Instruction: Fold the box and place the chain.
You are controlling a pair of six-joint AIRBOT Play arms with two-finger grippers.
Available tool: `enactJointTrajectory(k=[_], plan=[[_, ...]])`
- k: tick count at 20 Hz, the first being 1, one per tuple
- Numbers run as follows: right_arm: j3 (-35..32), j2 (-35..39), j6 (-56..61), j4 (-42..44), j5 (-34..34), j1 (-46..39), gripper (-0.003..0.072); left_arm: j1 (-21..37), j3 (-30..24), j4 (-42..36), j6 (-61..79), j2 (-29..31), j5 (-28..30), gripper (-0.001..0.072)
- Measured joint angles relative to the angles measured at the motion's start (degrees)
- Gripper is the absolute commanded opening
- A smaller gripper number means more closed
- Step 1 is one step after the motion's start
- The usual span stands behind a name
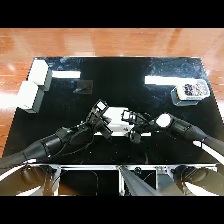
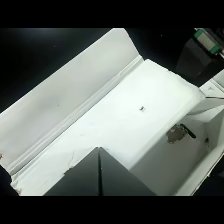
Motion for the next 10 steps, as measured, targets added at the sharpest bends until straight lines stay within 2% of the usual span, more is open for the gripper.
enactJointTrajectory(k=[5, 8, 10], plan=[[0.0, 0.0, 0.0, -0.1, -0.2, 0.0, 0.0516, 1.9, 1.2, 1.8, 0.1, 2.4, 4.5, 0.0018], [0.0, 0.0, 0.0, 0.0, -0.6, 0.0, 0.0516, 6.4, 1.5, 3.9, 0.1, 5.9, 8.8, 0.0019], [0.0, 0.0, 0.0, 0.0, -0.5, 0.0, 0.0516, 10.5, 1.6, 5.0, 0.1, 8.7, 13.9, 0.0019]])
